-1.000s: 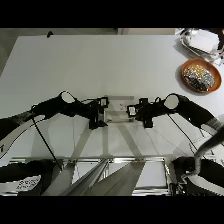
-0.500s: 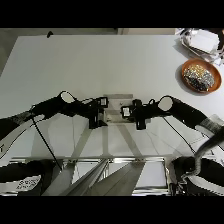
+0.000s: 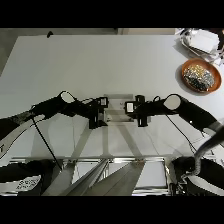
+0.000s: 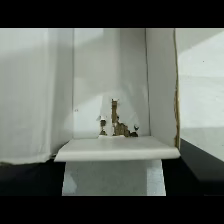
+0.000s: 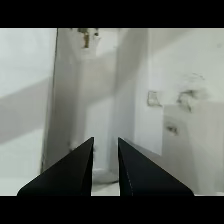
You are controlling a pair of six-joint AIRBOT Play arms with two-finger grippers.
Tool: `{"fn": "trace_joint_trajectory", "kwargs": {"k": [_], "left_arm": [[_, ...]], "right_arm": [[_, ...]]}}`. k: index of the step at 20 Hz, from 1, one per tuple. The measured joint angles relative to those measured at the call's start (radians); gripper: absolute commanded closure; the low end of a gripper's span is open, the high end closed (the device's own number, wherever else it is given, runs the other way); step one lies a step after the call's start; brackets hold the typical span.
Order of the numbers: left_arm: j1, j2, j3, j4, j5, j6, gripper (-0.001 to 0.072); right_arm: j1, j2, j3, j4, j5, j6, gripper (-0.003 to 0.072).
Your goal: Fold the box and place the chain.
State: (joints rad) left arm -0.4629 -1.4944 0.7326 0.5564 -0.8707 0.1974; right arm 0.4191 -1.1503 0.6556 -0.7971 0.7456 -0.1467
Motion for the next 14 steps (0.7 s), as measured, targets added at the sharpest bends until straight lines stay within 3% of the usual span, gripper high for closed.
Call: {"fn": "trace_joint_trajectory", "kwargs": {"k": [1,2,3,8,14], "left_arm": [[0.0,0.0,0.0,0.0,0.0,0.0,0.0498],[0.0,0.0,0.0,0.0,0.0,0.0,0.0498],[0.0,0.0,0.0,0.0,0.0,0.0,0.0498],[0.0,0.0,0.0,0.0,0.0,-0.001,0.0498],[0.0,0.0,0.0,0.0,-0.001,-0.001,0.0498]], "right_arm": [[-0.027,0.03,0.0,-0.005,0.03,0.012,0.0518],[-0.061,0.064,-0.001,-0.009,0.06,0.026,0.0571],[-0.102,0.097,-0.001,-0.011,0.093,0.053,0.0676],[-0.329,0.181,-0.013,-0.043,0.203,0.433,0.0678],[-0.471,0.121,-0.077,-0.128,0.224,0.801,0.0681]]}}
